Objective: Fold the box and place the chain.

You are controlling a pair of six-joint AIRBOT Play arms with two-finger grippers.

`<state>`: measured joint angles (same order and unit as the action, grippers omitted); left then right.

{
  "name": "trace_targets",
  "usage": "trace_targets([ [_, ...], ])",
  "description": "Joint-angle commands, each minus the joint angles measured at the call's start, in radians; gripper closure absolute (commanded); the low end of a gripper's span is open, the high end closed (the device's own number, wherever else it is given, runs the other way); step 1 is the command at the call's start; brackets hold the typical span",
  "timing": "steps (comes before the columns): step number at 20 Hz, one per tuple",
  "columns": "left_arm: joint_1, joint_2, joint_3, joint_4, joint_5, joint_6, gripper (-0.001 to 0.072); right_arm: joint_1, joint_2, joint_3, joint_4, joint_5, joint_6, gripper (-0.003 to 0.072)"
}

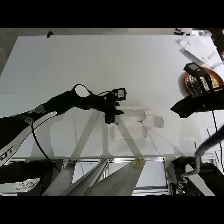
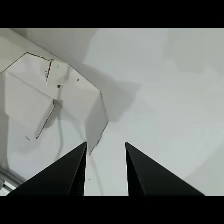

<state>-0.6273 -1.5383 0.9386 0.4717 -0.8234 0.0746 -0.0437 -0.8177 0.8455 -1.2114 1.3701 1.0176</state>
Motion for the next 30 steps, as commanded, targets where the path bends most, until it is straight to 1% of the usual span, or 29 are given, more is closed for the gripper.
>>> trace_targets([
  [1,-0.003,-0.027,-0.018,-0.014,0.025,0.013,0.0712,0.000,0.003,0.002,-0.006,-0.006,0.004,0.0405],
  [8,-0.003,-0.055,-0.018,-0.012,0.027,0.015,0.0710,0.000,0.003,0.002,-0.003,-0.006,0.004,0.0405],
  [26,-0.003,-0.055,-0.018,-0.012,0.026,0.011,0.0699,0.000,0.003,0.001,-0.004,-0.008,-0.003,0.0408],
  [27,-0.003,-0.055,-0.018,-0.012,0.026,0.011,0.0699,0.000,0.003,-0.002,-0.003,-0.009,-0.010,0.0417],
  [28,-0.003,-0.055,-0.018,-0.012,0.026,0.011,0.0699,0.000,0.003,-0.010,0.001,-0.007,-0.037,0.0449],
  [30,-0.003,-0.055,-0.018,-0.012,0.026,0.011,0.0699,0.000,0.003,-0.038,0.015,-0.009,-0.117,0.0598],
])
